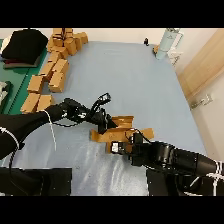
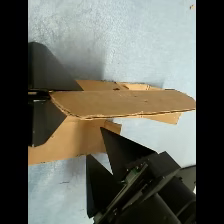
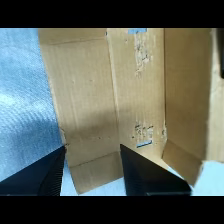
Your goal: Fold the box.
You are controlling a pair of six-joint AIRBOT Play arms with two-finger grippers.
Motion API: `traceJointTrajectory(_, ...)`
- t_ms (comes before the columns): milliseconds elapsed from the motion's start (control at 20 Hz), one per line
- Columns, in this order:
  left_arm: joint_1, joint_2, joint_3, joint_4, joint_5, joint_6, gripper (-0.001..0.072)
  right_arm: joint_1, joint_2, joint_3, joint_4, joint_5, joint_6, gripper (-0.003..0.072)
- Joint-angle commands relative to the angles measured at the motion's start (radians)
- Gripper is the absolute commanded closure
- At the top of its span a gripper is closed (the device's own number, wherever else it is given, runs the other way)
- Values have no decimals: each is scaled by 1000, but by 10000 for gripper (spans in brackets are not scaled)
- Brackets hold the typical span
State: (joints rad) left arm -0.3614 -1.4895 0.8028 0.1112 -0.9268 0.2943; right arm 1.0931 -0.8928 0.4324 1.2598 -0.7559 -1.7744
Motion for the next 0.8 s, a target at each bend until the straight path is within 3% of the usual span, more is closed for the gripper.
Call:
traceJointTrajectory(0,0,0,0,1,0,1,698,1,0,0,-9,8,2,177)
traceJointTrajectory(350,0,0,0,1,0,1,698,1,3,35,-22,-20,5,177)
traceJointTrajectory(750,0,0,0,1,0,0,698,0,3,108,-146,-69,129,177)
